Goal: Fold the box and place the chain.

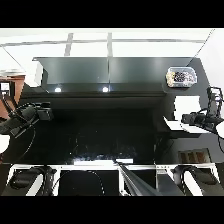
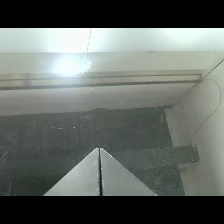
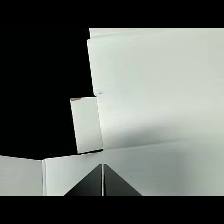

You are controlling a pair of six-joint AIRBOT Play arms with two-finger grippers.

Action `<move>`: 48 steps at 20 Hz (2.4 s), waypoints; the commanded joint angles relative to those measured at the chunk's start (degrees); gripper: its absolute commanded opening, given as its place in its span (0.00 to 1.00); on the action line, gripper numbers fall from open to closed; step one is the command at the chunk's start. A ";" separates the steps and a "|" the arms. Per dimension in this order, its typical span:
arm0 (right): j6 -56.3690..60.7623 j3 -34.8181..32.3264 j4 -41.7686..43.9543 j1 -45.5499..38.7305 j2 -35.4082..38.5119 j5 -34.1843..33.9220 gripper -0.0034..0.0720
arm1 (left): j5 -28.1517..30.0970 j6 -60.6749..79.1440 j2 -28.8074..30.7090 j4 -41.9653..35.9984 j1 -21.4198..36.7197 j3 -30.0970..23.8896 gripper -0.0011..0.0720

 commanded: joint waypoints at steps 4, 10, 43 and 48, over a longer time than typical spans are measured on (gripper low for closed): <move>0.00 0.02 0.02 0.00 0.00 0.02 0.06 | 0.02 0.00 0.04 0.02 0.02 -0.02 0.05; 0.02 0.02 0.02 0.00 0.00 0.02 0.06 | 0.02 0.00 0.04 0.02 0.02 -0.02 0.05; 7.26 35.98 -4.94 -33.35 -34.93 7.48 0.99 | -6.16 -5.16 -18.58 -2.91 0.92 4.92 0.99; -11.04 38.77 10.12 -46.42 -44.83 15.21 0.98 | -6.45 -5.09 -18.60 -2.73 1.31 4.90 0.99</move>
